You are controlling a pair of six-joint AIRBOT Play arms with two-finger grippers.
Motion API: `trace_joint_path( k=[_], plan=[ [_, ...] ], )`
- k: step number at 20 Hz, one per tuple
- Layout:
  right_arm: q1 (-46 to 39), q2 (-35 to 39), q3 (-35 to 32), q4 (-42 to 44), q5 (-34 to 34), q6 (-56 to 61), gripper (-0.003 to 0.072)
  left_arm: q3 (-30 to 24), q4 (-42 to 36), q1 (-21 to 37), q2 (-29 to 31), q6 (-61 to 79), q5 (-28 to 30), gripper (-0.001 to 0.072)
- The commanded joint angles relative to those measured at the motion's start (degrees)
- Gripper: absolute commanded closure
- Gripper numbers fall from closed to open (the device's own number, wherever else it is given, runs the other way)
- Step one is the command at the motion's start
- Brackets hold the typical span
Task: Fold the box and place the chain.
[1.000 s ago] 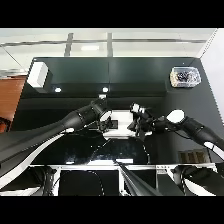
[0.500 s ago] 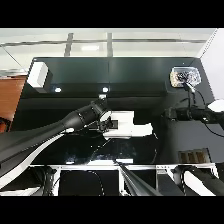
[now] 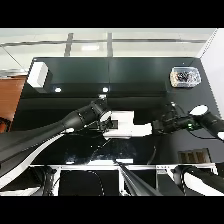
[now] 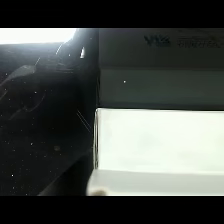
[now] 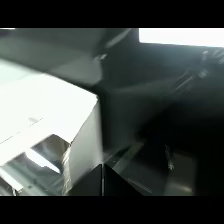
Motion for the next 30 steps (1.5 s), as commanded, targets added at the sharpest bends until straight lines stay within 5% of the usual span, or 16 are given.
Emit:
trace_joint_path(
  k=[1,2,4,7,11,15,30],
  plan=[
    [5.2,-1.5,0.7,7.5,0.6,-8.9,0.0671,0.0,0.0,0.0,0.0,0.0,0.0,0.0684],
    [5.2,-1.5,1.8,7.5,2.3,-9.1,0.0654,0.0,0.1,0.0,0.0,0.0,0.0,0.0684],
    [5.2,-1.5,3.7,7.5,4.6,-9.1,0.0093,0.0,0.0,0.0,0.0,0.0,0.0,0.0684],
    [6.1,-1.5,6.1,7.6,7.6,-9.1,0.0091,0.0,0.1,0.0,0.0,0.0,0.0,0.0684],
    [10.8,-1.5,7.2,7.5,5.1,-5.6,0.0313,0.0,0.1,0.0,0.0,0.0,0.0,0.0684],
    [14.7,-1.5,9.0,6.4,1.2,1.1,0.0391,0.0,0.0,0.0,0.0,0.0,0.0,0.0684],
    [33.5,-2.6,17.1,-28.3,-12.0,38.4,0.0419,0.0,0.1,0.0,0.0,0.0,0.0,0.0684]
  ],
)
